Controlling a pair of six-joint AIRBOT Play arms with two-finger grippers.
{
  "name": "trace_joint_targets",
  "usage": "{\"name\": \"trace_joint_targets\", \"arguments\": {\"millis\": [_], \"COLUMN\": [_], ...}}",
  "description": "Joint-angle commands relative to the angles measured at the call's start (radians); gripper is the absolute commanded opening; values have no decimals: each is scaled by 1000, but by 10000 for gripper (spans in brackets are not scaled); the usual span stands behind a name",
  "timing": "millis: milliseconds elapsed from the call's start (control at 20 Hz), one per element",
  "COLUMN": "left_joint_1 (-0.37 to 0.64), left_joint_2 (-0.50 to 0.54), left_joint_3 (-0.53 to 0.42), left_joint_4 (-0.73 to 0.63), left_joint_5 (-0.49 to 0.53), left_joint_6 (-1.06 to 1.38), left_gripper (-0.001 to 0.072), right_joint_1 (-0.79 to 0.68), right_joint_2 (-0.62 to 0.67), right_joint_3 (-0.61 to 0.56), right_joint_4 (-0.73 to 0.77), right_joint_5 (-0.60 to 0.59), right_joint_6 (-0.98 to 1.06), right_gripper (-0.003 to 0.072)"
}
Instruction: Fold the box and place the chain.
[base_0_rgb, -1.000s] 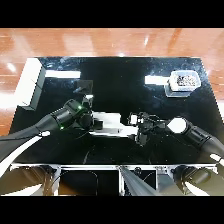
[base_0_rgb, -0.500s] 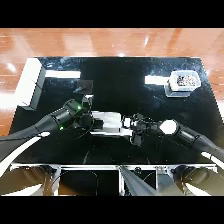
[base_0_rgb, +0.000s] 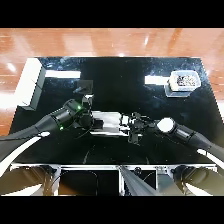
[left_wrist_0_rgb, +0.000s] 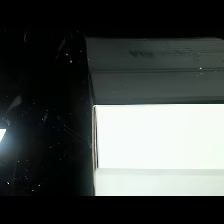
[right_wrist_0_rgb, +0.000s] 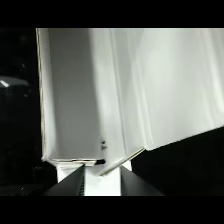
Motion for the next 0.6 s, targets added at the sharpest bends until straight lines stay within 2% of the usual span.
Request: {"name": "trace_joint_targets", "arguments": {"millis": [0, 150, 550], "left_joint_1": [1, 0, 0], "left_joint_2": [0, 0, 0], "left_joint_3": [0, 0, 0], "left_joint_4": [0, -1, -2], "left_joint_5": [7, 7, 7], "left_joint_6": [2, 2, 2], "left_gripper": [23, 23, 23], "right_joint_1": [1, 6, 106], "right_joint_2": [-3, -27, -105], "right_joint_3": [10, 13, 68], "right_joint_4": [26, 94, 116], "right_joint_5": [21, 21, -59], "right_joint_6": [-12, -12, -15], "right_gripper": [249, 249, 248]}}
